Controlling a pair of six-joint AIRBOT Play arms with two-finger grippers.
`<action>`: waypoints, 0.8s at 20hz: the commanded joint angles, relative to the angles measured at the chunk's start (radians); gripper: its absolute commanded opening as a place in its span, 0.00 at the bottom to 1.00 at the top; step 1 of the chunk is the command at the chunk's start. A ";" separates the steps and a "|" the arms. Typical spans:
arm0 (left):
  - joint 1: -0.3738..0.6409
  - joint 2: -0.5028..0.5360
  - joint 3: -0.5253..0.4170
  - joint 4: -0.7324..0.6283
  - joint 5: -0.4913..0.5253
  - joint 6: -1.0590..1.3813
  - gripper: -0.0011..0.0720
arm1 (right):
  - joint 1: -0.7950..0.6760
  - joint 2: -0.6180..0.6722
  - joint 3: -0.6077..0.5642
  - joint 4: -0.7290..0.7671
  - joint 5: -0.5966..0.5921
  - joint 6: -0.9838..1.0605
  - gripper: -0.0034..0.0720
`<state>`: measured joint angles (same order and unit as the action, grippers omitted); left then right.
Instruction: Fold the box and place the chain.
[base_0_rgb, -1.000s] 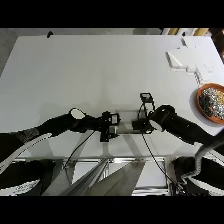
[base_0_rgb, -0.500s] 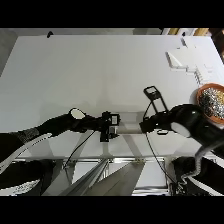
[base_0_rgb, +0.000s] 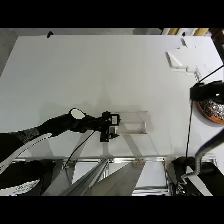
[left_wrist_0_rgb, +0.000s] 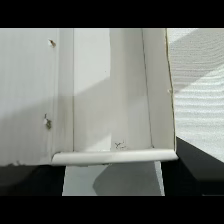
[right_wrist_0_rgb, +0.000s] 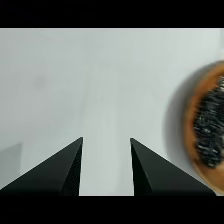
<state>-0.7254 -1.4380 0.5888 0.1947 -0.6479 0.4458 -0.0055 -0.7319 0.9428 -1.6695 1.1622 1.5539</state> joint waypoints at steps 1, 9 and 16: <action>0.000 0.001 0.000 0.000 0.000 0.000 0.39 | -0.190 -0.083 0.019 -0.003 -0.070 -0.046 0.41; 0.000 0.001 0.000 0.000 0.000 0.000 0.39 | -0.361 -0.350 0.019 -0.009 -0.168 -0.151 0.41; 0.000 0.001 0.000 0.000 0.000 0.000 0.39 | -0.513 -0.412 0.018 0.017 -0.235 -0.153 0.41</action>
<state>-0.7254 -1.4380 0.5888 0.1947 -0.6479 0.4454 -0.4622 -1.1156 0.9607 -1.6756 0.9596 1.4075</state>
